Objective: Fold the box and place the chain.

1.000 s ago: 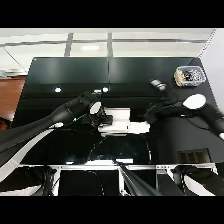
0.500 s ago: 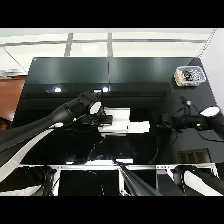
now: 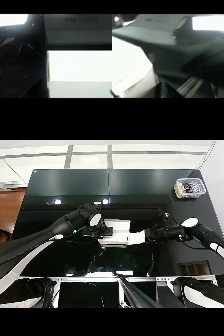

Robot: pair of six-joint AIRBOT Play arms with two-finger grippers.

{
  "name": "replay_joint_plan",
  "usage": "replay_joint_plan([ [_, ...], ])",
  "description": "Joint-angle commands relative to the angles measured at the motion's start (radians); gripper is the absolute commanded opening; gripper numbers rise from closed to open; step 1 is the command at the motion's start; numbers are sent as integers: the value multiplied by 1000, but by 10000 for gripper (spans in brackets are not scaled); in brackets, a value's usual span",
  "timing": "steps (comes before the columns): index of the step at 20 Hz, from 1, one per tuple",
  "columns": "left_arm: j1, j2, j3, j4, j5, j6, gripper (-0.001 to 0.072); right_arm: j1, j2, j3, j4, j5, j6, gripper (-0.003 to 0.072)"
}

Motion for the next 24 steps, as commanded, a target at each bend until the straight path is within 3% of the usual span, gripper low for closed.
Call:
replay_joint_plan([
  [1, 1, -1, 1, 0, -2, 0, 25, 17, -3, 85, 22, 118, -27, 556],
  [5, 1, -1, 1, 0, -2, 0, 25, 29, -3, 163, 62, 186, -26, 554],
  [9, 1, -1, 1, -1, -2, 0, 25, 119, -3, 166, 56, 111, 0, 536],
  [10, 1, -1, 1, -1, -2, 0, 25, 145, -3, 166, 56, 84, 2, 479],
  [11, 1, -1, 1, -1, -2, 0, 25, 170, -3, 166, 55, 60, 3, 368],
  [17, 1, -1, 1, -23, -2, 0, 25, 248, -3, 171, -18, -35, 76, 361],
  [24, 1, -1, 1, -22, -2, 1, 25, 354, -3, 226, -235, -128, 302, 360],
])
